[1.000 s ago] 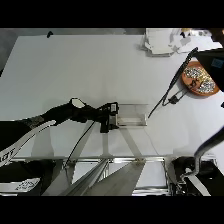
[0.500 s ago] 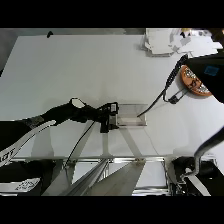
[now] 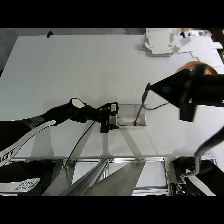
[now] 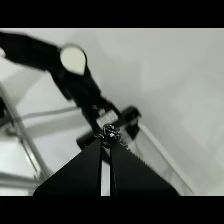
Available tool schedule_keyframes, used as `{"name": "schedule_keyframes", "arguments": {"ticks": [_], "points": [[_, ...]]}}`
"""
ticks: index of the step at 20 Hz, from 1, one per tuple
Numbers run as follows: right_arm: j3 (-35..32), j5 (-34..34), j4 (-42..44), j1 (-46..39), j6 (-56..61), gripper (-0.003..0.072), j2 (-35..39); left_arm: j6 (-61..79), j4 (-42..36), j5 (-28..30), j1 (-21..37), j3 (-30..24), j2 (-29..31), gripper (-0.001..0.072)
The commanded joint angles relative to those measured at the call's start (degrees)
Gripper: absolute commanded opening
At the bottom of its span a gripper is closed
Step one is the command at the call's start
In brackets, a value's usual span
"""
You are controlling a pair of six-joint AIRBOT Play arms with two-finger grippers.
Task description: Fold the box and place the chain.
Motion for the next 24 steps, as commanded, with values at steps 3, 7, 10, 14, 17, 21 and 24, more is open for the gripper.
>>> {"name": "schedule_keyframes", "arguments": {"ticks": [3,7,10,14,17,21,24], "points": [[-5.0,0.6,-11.6,4.8,3.0,0.0015,-6.0,0.0,0.0,0.0,0.0,0.0,0.0,0.0152],[-9.9,-1.7,-10.8,4.8,4.0,0.0015,-6.0,0.0,0.0,0.0,0.0,0.0,0.0,0.0152],[-16.3,-7.6,-9.8,4.9,3.9,0.0016,-6.1,0.0,0.0,0.0,0.0,0.0,0.0,0.0152],[-23.4,-11.9,-8.7,4.9,3.4,0.0016,-8.1,0.0,0.0,0.0,0.0,0.0,0.0,0.0152],[-24.3,-12.3,-8.5,4.9,2.7,0.0016,-11.1,0.0,0.0,0.0,0.0,0.0,0.0,0.0152],[-24.3,-11.3,-7.8,4.9,2.7,0.0064,-14.4,0.0,0.0,0.0,0.0,0.0,0.0,0.0152],[-24.3,-10.1,-6.9,4.9,2.7,0.0119,-14.9,0.0,0.0,0.0,0.0,0.0,0.0,0.0152]]}}
